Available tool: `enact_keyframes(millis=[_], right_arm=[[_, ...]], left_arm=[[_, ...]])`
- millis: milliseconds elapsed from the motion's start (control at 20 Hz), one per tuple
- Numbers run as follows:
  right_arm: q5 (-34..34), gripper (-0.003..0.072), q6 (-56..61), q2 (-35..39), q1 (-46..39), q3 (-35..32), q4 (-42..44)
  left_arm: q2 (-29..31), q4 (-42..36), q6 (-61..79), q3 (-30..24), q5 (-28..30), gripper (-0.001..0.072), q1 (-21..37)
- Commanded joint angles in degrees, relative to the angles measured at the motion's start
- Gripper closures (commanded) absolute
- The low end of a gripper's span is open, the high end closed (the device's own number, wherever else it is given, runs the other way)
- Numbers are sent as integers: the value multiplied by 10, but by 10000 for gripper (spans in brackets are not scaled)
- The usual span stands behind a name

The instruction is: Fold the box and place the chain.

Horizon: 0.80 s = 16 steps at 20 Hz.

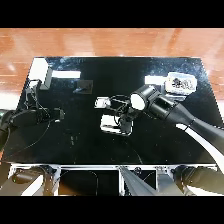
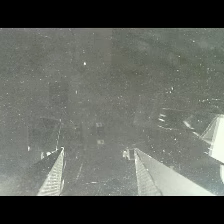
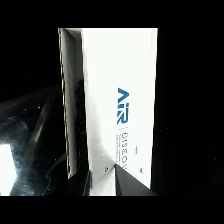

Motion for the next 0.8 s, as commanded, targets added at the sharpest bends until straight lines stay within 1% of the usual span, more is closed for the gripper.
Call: enact_keyframes(millis=[0,150,500,550,600,650,700,750], right_arm=[[9,547,-1,0,0,0,0],[24,546,0,0,0,0,3],[25,543,0,0,10,0,9],[26,500,0,0,10,0,10],[25,317,0,0,10,0,9],[25,283,1,0,10,0,9],[23,311,5,0,10,0,9],[23,384,4,0,10,0,10]], left_arm=[[0,0,0,1,-1,164,1],[0,0,0,1,-1,164,1],[0,0,0,1,-1,164,1],[0,0,0,1,-1,164,1],[0,0,0,1,-1,164,1],[0,0,0,1,-1,164,1],[0,0,0,1,-1,164,1],[0,0,0,1,-1,164,1]])
